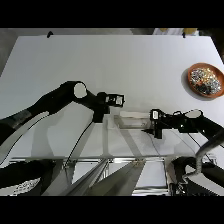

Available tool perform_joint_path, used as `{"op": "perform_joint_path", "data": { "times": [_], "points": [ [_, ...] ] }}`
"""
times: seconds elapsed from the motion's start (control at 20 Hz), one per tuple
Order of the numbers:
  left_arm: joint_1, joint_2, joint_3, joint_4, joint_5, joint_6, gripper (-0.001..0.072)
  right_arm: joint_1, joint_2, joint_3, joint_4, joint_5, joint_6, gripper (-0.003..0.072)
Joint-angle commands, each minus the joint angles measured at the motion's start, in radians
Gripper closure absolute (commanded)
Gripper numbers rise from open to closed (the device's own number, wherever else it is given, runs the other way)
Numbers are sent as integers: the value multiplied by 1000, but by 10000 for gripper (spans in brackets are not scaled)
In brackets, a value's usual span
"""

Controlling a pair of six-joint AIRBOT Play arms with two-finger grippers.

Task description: Fold the box and place the chain.

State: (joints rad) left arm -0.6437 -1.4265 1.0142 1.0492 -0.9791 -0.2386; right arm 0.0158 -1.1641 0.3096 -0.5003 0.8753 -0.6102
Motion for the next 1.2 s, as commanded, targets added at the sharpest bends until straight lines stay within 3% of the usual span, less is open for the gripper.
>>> {"op": "perform_joint_path", "data": {
  "times": [0.0, 0.15, 0.25, 0.45, 0.65, 0.95, 1.15],
  "points": [
    [-56, 75, 1, 85, -75, -105, 706, 0, 0, 0, 0, 1, 0, 170],
    [-166, 98, 1, 76, -56, -221, 706, 0, 0, 0, 0, 1, 0, 170],
    [-235, 96, 1, 10, 11, -241, 706, 0, 0, 0, 0, 1, 0, 170],
    [-281, 95, 1, -124, 341, -267, 706, 0, 0, 0, 0, 1, 0, 170],
    [-269, 44, 1, -141, 618, -462, 700, 0, 0, 0, 0, 1, 0, 170],
    [-250, -122, 1, -167, 634, -496, 701, 0, 0, 0, 0, 1, 0, 170],
    [-240, -113, 1, -177, 589, -495, 701, 0, 0, 0, 0, 1, 0, 170]
  ]
}}
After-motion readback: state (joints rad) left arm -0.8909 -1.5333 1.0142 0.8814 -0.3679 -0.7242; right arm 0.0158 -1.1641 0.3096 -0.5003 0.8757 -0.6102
